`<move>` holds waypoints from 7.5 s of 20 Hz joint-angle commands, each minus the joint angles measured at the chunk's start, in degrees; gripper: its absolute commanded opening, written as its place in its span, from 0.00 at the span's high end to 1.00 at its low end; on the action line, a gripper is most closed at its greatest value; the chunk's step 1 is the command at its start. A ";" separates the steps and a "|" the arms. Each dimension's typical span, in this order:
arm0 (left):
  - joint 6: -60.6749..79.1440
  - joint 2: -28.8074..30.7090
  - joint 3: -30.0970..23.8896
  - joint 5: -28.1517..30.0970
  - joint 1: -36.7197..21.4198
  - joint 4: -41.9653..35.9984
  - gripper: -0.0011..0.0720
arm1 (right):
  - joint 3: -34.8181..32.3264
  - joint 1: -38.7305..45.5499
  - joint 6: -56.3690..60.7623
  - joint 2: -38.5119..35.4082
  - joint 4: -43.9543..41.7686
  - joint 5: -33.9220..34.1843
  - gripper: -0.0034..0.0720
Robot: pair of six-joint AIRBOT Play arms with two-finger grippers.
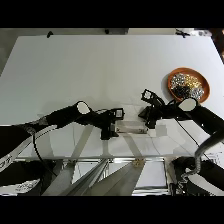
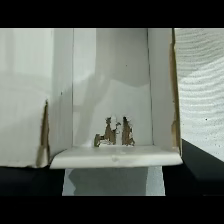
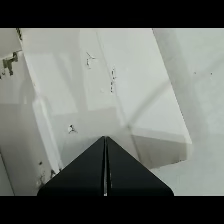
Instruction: Fold the box and place the chain.
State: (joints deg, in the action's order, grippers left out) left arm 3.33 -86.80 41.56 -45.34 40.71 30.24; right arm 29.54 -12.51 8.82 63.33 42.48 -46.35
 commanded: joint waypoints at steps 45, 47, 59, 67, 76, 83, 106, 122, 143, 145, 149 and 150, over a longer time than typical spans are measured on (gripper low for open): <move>2.67 2.34 -0.02 9.94 0.09 -2.34 0.86 | 4.00 0.02 -6.36 -0.52 21.55 -5.20 0.59; 2.67 2.34 -0.02 9.94 0.09 -2.34 0.86 | 4.00 0.00 -7.23 -0.52 18.91 -4.74 0.59; 2.67 2.34 -0.02 9.92 0.09 -2.34 0.86 | 3.54 0.00 -10.86 5.46 8.79 -10.27 0.68; 2.67 2.34 -0.02 9.94 0.09 -2.34 0.86 | 3.54 -0.04 -15.39 6.14 3.61 -7.72 0.75; 2.67 2.34 -0.02 9.94 0.09 -2.34 0.86 | 3.56 -0.02 -12.48 6.29 3.19 -8.63 0.74; 2.69 2.36 -0.02 9.97 0.09 -2.34 0.86 | 4.15 0.02 7.82 -0.92 11.87 -12.57 0.94; 2.67 2.34 -0.02 9.97 0.09 -2.34 0.86 | 4.37 27.21 47.58 9.35 11.45 -19.80 0.94; 2.67 2.34 -0.02 9.97 0.09 -2.34 0.86 | 5.33 20.20 44.98 13.33 4.63 -24.37 0.72; 2.67 2.34 -0.02 9.94 0.09 -2.34 0.86 | 8.17 14.80 45.09 12.63 -1.66 -27.56 0.41; 2.67 2.34 -0.02 9.97 0.09 -2.34 0.86 | 8.17 12.20 47.08 11.34 -0.17 -24.76 0.41; 2.67 2.34 -0.02 9.94 0.09 -2.34 0.86 | 8.17 7.39 56.70 7.43 7.15 -18.64 0.41; 2.67 2.34 -0.02 9.94 0.09 -2.34 0.86 | 8.17 6.12 58.84 6.49 8.26 -17.49 0.41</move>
State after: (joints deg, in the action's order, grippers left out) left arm 5.98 -84.51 41.50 -35.40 40.77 27.90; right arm 37.67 -3.11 61.17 72.18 46.28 -68.47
